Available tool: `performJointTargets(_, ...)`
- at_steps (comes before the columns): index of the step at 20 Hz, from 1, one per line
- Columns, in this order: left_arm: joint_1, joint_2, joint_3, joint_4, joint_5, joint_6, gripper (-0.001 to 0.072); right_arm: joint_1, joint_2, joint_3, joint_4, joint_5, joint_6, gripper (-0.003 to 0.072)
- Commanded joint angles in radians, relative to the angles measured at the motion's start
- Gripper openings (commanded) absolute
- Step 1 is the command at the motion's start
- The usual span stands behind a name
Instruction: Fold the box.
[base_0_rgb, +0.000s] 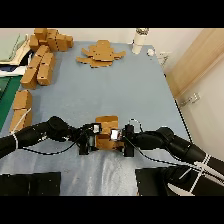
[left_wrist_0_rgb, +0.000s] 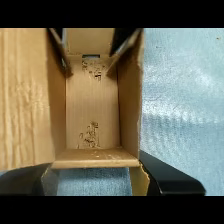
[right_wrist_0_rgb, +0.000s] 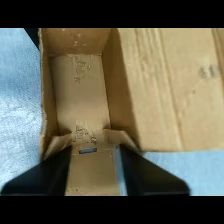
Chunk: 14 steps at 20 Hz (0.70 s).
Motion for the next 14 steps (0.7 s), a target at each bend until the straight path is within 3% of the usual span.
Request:
performJointTargets(1,0.0,0.0,0.001,-0.001,0.0,0.0,0.0514,0.015,-0.035,0.0,0.021,0.055,-0.003,0.0691)
performJointTargets(7,0.0,0.0,0.001,-0.001,0.0,0.0,0.0514,0.014,-0.04,0.0,0.02,0.047,-0.003,0.0685)
performJointTargets(9,0.0,0.0,0.001,-0.001,0.0,0.0,0.0514,0.014,-0.024,0.003,-0.017,0.004,0.013,0.0284)
performJointTargets(10,0.0,0.0,0.001,-0.001,0.0,0.0,0.0514,0.014,-0.008,0.009,-0.071,-0.034,0.06,0.0195)
performJointTargets(11,0.0,0.0,0.001,-0.001,0.0,0.0,0.0514,0.014,0.01,0.018,-0.153,-0.075,0.175,0.019)
performJointTargets(13,0.0,0.0,0.001,-0.001,0.0,0.0,0.0515,0.014,0.053,0.039,-0.366,-0.191,0.455,0.0043)
performJointTargets(14,0.0,0.0,0.001,-0.001,0.0,0.0,0.0514,0.014,0.073,0.048,-0.46,-0.251,0.563,0.0011)
